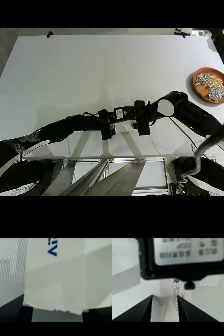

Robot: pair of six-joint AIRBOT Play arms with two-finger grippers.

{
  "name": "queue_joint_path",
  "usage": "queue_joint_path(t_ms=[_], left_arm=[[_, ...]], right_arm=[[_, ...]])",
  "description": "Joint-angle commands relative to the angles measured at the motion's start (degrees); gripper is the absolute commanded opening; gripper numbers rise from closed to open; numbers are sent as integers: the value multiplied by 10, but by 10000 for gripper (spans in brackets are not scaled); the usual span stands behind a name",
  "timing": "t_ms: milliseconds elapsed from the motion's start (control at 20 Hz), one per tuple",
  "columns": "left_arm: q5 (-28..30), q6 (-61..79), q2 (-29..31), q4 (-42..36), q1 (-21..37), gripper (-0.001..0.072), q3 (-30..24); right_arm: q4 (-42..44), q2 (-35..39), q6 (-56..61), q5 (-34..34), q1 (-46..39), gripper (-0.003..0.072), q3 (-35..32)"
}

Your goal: Fold the box and place the chain.

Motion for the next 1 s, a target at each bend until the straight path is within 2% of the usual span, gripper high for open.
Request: queue_joint_path(t_ms=[0,250,300,950], left_arm=[[0,0,0,0,0,257,0],[0,0,0,0,0,257,0],[0,0,0,0,0,257,0],[0,0,0,0,0,257,0]], right_arm=[[-5,1,8,-24,-4,338,-3],[-2,1,8,-28,-23,328,-3],[-2,1,8,-28,-23,288,-3],[1,1,8,-24,-23,288,2]])
